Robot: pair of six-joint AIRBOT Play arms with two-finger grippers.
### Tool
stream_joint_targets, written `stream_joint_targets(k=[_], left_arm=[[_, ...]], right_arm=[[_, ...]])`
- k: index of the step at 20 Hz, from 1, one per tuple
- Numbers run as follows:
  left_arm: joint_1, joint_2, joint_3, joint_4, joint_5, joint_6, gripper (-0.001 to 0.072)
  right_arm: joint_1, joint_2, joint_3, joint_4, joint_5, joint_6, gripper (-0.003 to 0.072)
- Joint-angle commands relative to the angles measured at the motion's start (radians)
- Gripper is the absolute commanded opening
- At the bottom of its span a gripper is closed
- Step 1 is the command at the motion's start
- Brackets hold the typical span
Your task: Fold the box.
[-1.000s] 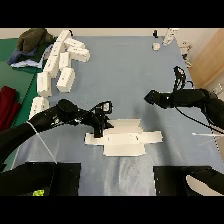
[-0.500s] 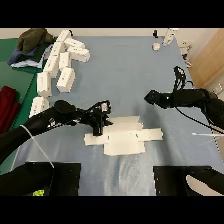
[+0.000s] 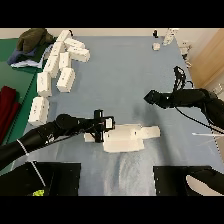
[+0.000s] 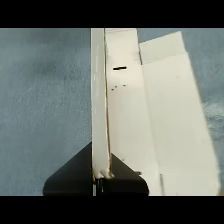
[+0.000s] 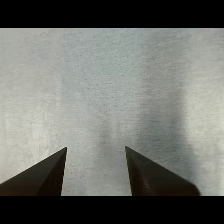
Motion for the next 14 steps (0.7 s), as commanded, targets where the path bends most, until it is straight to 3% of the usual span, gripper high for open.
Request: stream_joint_targets(k=[1, 6, 14], left_arm=[[-0.098, 0.006, -0.048, 0.002, 0.161, 0.021, 0.0010], [-0.097, 0.006, -0.050, -0.014, 0.158, 0.005, 0.0013], [-0.097, 0.007, -0.048, -0.050, 0.031, 0.006, 0.0013]], right_arm=[[0.001, -0.001, 0.001, 0.002, -0.003, 0.000, 0.0569], [0.001, 0.000, 0.001, 0.002, -0.007, 0.000, 0.0569], [0.001, -0.001, 0.001, 0.002, -0.015, 0.000, 0.0569]])
